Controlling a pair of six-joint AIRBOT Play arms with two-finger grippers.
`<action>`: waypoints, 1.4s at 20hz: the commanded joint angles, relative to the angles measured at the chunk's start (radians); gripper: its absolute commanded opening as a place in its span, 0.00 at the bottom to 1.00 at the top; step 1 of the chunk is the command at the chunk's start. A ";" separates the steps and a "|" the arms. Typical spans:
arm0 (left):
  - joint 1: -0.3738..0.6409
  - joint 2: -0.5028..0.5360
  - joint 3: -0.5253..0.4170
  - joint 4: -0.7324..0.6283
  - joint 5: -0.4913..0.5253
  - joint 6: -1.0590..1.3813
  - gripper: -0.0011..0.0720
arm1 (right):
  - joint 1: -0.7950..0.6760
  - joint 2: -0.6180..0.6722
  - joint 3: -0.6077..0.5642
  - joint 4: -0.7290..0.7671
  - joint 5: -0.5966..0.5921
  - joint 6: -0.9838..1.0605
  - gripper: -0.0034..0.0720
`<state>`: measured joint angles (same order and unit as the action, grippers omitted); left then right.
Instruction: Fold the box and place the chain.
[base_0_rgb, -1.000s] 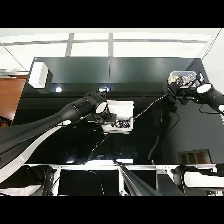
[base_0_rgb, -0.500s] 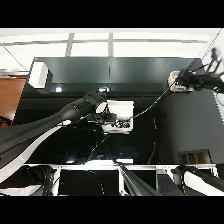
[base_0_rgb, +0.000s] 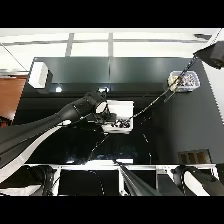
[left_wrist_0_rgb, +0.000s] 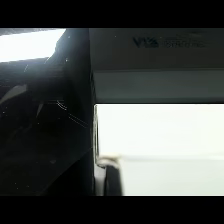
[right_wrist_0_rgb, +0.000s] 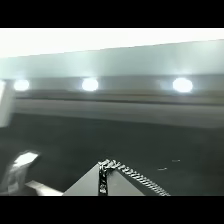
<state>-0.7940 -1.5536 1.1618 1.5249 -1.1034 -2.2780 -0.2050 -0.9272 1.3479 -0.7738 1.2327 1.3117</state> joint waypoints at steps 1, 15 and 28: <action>0.000 0.000 0.000 0.000 -0.001 0.000 0.05 | 0.002 0.063 0.030 0.192 0.135 -0.019 0.07; 0.001 0.000 0.000 0.000 0.001 0.000 0.05 | 0.338 0.071 0.029 0.385 -0.016 -0.029 0.07; 0.001 0.000 0.000 0.000 0.001 0.000 0.05 | 0.517 -0.001 -0.490 0.222 -0.257 0.031 0.07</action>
<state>-0.7940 -1.5536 1.1618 1.5249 -1.1027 -2.2784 0.2920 -0.9119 0.9829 -0.5453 1.0733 1.3369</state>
